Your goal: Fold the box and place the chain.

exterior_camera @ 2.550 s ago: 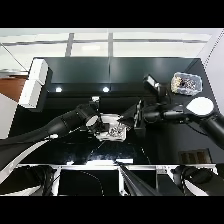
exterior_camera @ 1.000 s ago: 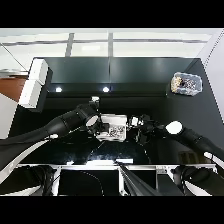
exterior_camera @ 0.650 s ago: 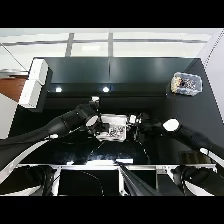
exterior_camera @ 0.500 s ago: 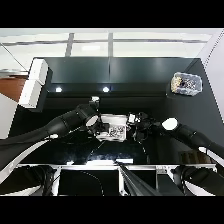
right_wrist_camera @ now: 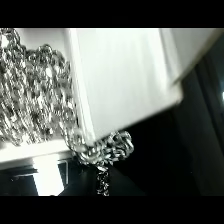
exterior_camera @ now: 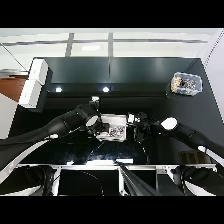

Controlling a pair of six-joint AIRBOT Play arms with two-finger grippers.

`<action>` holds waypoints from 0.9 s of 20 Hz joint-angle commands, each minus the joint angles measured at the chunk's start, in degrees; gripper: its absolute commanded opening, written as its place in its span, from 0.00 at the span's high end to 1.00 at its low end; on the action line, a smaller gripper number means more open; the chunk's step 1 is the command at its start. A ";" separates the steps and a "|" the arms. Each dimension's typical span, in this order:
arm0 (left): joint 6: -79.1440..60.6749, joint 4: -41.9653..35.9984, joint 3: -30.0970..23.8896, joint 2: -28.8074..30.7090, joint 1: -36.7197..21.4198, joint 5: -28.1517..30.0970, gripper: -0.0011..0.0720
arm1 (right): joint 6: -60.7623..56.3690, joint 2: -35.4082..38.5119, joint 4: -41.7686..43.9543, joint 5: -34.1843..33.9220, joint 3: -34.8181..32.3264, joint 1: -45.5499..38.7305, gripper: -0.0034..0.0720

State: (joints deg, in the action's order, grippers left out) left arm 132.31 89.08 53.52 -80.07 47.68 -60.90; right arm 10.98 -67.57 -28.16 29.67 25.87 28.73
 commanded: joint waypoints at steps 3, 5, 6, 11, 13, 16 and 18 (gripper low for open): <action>-0.02 0.00 -0.02 0.00 0.00 -0.02 0.95 | -0.55 0.59 -0.39 -0.20 0.00 -0.07 0.91; -0.02 0.00 -0.02 0.00 0.00 -0.02 0.95 | -2.49 1.95 -0.44 -0.22 0.00 -0.83 0.91; -0.02 0.00 -0.02 0.00 0.00 -0.02 0.95 | -4.11 2.89 -0.44 -0.22 0.00 -1.77 0.92; -0.02 0.00 -0.02 0.00 0.00 -0.09 0.95 | -12.90 11.43 -2.49 2.12 0.02 -7.21 0.92; -0.02 0.02 -0.02 0.00 0.00 -0.07 0.95 | -15.61 16.02 -3.34 4.42 0.02 -9.38 0.92; -0.02 0.00 -0.02 0.00 0.00 -0.07 0.95 | -19.08 22.38 -3.58 8.41 0.68 -12.22 0.92; -0.02 0.00 -0.02 0.00 0.00 -0.07 0.95 | -23.47 25.53 -3.58 13.42 2.73 -13.79 0.92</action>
